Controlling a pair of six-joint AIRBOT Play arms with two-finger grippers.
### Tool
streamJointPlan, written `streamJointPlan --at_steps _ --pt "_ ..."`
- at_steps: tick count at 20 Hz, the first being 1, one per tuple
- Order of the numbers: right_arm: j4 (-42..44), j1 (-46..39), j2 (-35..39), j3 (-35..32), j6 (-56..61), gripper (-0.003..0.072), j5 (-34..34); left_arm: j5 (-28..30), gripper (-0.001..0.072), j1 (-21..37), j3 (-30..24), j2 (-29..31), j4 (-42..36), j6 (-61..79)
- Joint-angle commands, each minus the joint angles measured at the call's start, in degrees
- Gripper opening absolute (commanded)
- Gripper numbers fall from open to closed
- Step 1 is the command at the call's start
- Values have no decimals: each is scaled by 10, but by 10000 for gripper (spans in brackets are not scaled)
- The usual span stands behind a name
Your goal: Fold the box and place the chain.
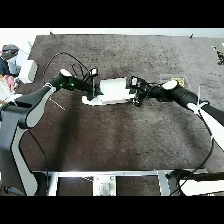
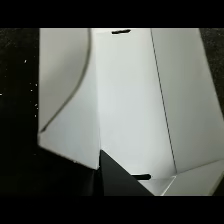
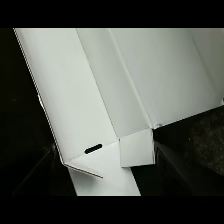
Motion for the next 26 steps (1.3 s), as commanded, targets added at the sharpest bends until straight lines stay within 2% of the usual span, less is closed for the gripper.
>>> streamJointPlan --at_steps 1,8,14,19,21,26 --pt "-1 -9 -42 55 5 708 43 -1 13 0 0 0 0 0" --pt "-31 -38 -114 146 46 709 161 -1 14 0 0 0 0 0" --pt "-49 -43 -152 201 62 709 187 -1 14 0 0 0 0 0" --pt "-48 -42 -153 203 45 708 201 -1 14 0 0 0 0 0" --pt "-48 -42 -159 206 40 708 220 -1 13 0 0 0 0 0" --pt "-46 -42 -214 263 43 708 300 -1 14 0 0 0 0 0"
